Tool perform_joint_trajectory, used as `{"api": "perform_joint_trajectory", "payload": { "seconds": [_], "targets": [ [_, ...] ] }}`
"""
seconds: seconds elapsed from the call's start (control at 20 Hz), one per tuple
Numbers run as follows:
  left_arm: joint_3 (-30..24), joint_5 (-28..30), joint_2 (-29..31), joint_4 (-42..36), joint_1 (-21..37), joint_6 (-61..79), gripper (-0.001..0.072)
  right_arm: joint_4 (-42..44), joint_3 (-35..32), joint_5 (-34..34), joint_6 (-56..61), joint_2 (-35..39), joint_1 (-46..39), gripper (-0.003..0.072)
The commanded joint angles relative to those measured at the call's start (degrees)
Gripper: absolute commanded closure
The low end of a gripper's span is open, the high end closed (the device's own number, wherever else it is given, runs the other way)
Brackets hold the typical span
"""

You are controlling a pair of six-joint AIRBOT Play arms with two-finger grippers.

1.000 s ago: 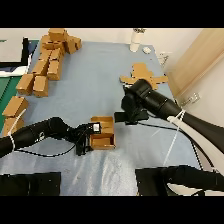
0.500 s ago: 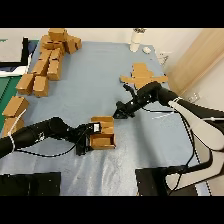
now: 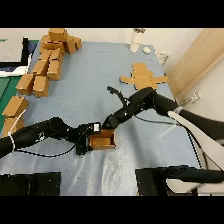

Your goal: Fold the box.

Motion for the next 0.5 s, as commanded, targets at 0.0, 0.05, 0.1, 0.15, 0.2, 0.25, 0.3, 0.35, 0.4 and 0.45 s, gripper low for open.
{"api": "perform_joint_trajectory", "payload": {
  "seconds": [0.0, 0.05, 0.1, 0.15, 0.2, 0.25, 0.3, 0.35, 0.4, 0.45],
  "targets": [
    [0.07, 0.07, 0.02, 0.00, 0.07, 0.02, 0.0183, -7.23, -7.89, 10.47, -1.95, 11.21, 6.12, 0.0682],
    [0.07, 0.02, 0.02, 0.00, 0.04, 0.04, 0.0183, -9.46, -10.34, 14.12, -1.95, 14.51, 8.11, 0.0682],
    [0.07, 0.04, 0.02, 0.00, 0.07, 0.02, 0.0183, -10.86, -12.39, 17.40, -1.95, 17.14, 9.90, 0.0682],
    [0.07, 0.04, 0.02, 0.00, 0.07, 0.02, 0.0183, -12.24, -14.25, 20.85, -1.95, 19.39, 11.93, 0.0682],
    [0.07, 0.04, 0.02, 0.00, 0.07, 0.02, 0.0183, -14.01, -15.76, 23.89, -1.84, 21.14, 13.60, 0.0682],
    [0.07, 0.02, 0.02, 0.00, 0.04, 0.02, 0.0183, -16.52, -17.25, 26.93, -1.77, 22.51, 15.06, 0.0682],
    [0.07, 0.04, 0.02, 0.00, 0.07, 0.02, 0.0183, -20.00, -18.56, 29.79, -1.77, 23.39, 16.68, 0.0682],
    [0.07, 0.04, 0.02, 0.00, 0.07, 0.02, 0.0183, -23.34, -19.58, 31.82, -1.77, 23.69, 18.03, 0.0681],
    [0.07, 0.02, 0.02, 0.00, 0.07, 0.02, 0.0183, -26.01, -20.02, 32.98, -1.79, 23.71, 19.10, 0.0680],
    [0.04, 0.04, 0.02, 0.00, 0.07, 0.02, 0.0183, -27.63, -20.02, 33.53, -1.86, 23.74, 20.31, 0.0655]
  ]
}}
